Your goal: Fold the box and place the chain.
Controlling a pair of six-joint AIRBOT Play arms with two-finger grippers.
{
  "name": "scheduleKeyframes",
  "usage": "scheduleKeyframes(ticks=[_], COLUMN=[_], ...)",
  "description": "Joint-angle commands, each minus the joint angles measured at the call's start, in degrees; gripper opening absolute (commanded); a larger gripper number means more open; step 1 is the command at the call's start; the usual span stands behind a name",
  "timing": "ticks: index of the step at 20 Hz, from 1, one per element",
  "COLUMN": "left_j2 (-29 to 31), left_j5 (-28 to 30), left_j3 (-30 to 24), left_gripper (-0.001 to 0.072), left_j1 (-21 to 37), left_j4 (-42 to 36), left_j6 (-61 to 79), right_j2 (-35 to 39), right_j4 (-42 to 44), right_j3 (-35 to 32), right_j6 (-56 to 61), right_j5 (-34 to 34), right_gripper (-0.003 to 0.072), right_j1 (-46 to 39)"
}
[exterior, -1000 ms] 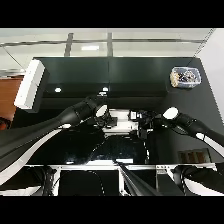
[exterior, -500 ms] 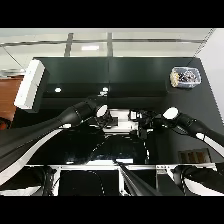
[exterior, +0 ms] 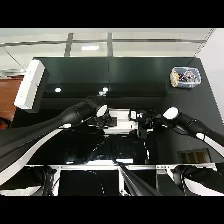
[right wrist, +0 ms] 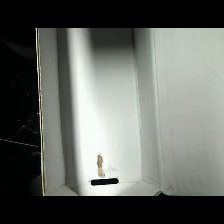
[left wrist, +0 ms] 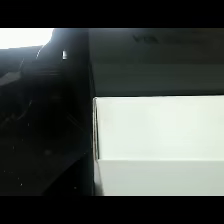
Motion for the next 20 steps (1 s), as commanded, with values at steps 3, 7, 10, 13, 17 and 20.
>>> scheduleKeyframes(ticks=[3,7,10,13,17,20], left_j2=[-0.22,-0.26,-0.26,-0.26,-0.26,-0.26], left_j5=[0.92,0.92,1.29,1.14,1.31,1.16], left_j3=[0.07,0.07,0.07,0.07,0.07,0.07], left_gripper=[0.0028,0.0028,0.0029,0.0029,0.0029,0.0029], left_j1=[0.00,0.00,0.00,0.00,0.00,0.00], left_j4=[-0.02,0.00,0.00,0.04,0.04,-0.04], left_j6=[-0.28,-0.26,-0.26,-0.26,-0.22,-0.20], right_j2=[-0.02,0.00,0.37,3.15,8.28,9.03], right_j4=[0.02,0.00,-0.15,-3.10,-12.37,-13.60], right_j3=[0.04,0.07,0.20,0.63,0.63,0.59], right_j6=[-0.04,2.03,3.93,6.32,10.84,9.97], right_j5=[0.04,-0.20,0.04,2.82,5.88,7.43], right_gripper=[0.0008,0.0280,0.0630,0.0630,0.0629,0.0629], right_j1=[0.04,0.04,-0.11,-1.03,-3.10,-3.98])
